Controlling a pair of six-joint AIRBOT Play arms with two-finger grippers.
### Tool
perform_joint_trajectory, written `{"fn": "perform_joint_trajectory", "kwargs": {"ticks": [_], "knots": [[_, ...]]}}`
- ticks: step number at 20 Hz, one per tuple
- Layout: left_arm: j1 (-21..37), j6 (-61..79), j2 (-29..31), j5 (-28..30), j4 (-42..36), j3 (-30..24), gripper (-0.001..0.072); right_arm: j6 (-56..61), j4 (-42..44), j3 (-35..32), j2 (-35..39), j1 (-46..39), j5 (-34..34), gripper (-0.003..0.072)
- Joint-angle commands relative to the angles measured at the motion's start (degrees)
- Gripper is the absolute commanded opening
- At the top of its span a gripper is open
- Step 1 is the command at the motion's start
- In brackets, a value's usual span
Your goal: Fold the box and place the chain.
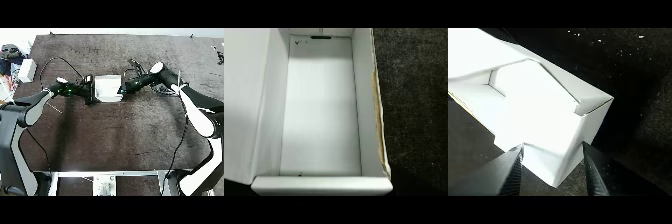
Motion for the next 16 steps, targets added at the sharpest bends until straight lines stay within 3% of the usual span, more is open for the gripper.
{"fn": "perform_joint_trajectory", "kwargs": {"ticks": [1, 9, 12, 16], "knots": [[-0.02, 0.02, 0.00, 0.00, 0.02, 0.02, 0.0163, 6.75, -11.91, 2.71, -0.02, 3.06, -0.52, 0.0422], [-0.02, 0.02, 0.00, 0.00, 0.02, 0.02, 0.0163, 13.60, -20.22, 3.87, -1.57, 7.98, -2.95, 0.0422], [-0.02, 0.02, 0.00, -0.02, 0.02, 0.02, 0.0163, 17.25, -22.95, 6.88, -2.99, 9.29, -2.38, 0.0422], [-0.02, 0.02, 0.00, 0.00, 0.02, 0.02, 0.0163, 25.64, -32.70, 12.37, -5.16, 12.07, 1.75, 0.0422]]}}
